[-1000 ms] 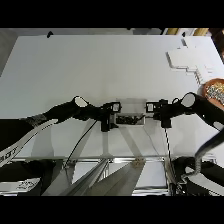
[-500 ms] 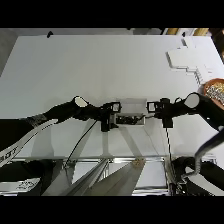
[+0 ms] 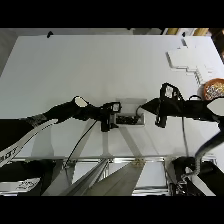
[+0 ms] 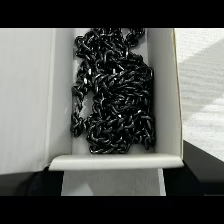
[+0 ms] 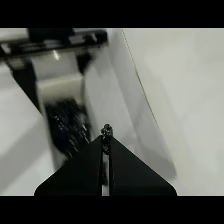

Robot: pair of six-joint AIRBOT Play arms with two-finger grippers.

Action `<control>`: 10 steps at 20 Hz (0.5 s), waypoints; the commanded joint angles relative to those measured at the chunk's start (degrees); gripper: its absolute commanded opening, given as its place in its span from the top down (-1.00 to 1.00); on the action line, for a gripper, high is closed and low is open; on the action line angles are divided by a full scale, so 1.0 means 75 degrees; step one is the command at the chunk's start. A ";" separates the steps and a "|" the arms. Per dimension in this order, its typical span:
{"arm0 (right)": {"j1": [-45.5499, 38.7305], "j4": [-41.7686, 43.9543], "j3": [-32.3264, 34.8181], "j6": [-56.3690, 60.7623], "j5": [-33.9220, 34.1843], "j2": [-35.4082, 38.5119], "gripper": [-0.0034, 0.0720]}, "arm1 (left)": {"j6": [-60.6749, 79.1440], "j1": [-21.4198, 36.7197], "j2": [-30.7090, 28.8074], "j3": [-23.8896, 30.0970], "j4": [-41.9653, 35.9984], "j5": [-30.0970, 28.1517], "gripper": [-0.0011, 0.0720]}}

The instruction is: Fold the box and place the chain.

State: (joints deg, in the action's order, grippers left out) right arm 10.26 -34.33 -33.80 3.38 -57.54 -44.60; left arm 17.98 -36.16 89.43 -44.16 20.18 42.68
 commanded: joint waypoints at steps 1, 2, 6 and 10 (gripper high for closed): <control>0.1008 0.0752 -0.0006 0.0201 0.0463 0.0070 0.86 | 0.0003 0.0000 0.0003 0.0003 0.0003 -0.0003 0.18; 0.1341 0.0752 -0.0006 0.0213 0.0918 -0.0017 0.86 | 0.0003 0.0000 0.0003 0.0003 0.0003 -0.0003 0.18; 0.1923 0.0758 -0.0009 0.0985 0.2226 -0.0799 0.86 | 0.0000 0.0000 0.0003 0.0003 0.0003 0.0000 0.18; 0.1923 0.0734 -0.0009 0.1355 0.1923 -0.1693 0.86 | 0.0003 0.0000 0.0003 0.0003 0.0003 -0.0003 0.18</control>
State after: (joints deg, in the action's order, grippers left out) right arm 23.75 -29.06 -33.80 10.72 -43.81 -53.10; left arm 17.98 -36.16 89.43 -44.16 20.18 42.68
